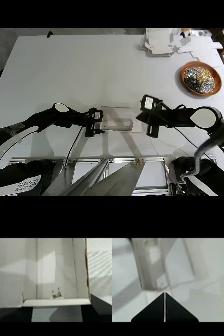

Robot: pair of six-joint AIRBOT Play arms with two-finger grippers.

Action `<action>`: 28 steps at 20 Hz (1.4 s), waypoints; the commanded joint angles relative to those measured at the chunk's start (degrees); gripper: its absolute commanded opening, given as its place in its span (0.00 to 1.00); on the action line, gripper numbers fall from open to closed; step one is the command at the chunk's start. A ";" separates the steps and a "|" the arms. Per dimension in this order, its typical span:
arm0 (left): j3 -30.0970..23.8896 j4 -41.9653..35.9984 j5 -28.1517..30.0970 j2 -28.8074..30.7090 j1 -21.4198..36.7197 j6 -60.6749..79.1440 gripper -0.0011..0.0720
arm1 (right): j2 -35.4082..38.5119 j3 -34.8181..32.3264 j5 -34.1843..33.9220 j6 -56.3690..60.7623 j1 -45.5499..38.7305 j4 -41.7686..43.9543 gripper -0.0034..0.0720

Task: Fold the box and place the chain.

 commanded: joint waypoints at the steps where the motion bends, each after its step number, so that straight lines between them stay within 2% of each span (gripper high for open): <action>1: -0.02 0.02 0.00 0.00 0.00 0.02 0.03 | -0.98 -1.03 3.10 -1.60 0.00 -9.44 0.25; 2: -0.02 0.02 0.00 0.00 0.00 0.02 0.03 | -2.60 -1.55 1.14 -4.02 0.00 -7.78 0.52; 3: -0.02 0.02 0.00 0.00 0.00 0.02 0.03 | -4.48 -2.05 -0.81 -8.13 0.00 -5.22 0.53; 4: -0.02 0.02 -0.02 0.00 0.00 0.02 0.03 | -6.32 -2.69 -1.90 -13.16 -0.02 -2.32 0.53; 7: -0.02 0.02 0.00 0.00 0.00 0.02 0.03 | -11.30 -5.01 -3.96 -27.47 -0.02 5.99 0.28; 11: -0.02 0.02 -0.02 0.00 0.00 0.02 0.03 | -14.75 -5.35 -9.20 -28.96 -0.02 7.08 0.28; 14: -0.02 0.02 0.00 0.00 0.00 0.02 0.03 | -16.46 -5.42 -9.01 -29.33 -0.81 8.11 0.29; 17: -0.02 0.02 0.00 0.00 0.00 0.02 0.03 | -17.16 -5.46 -8.33 -34.32 -1.44 14.38 0.29; 23: -0.02 0.02 0.00 0.00 0.00 0.02 0.03 | -19.41 -5.49 -8.74 -38.05 -1.44 20.39 0.28; 26: -0.02 0.02 -0.02 0.00 0.00 0.02 0.03 | -19.63 -5.51 -8.07 -40.11 -1.44 23.89 0.19; 28: -0.02 0.02 0.00 0.00 0.00 0.02 0.03 | -19.63 -6.01 -7.65 -41.13 -1.44 24.96 0.19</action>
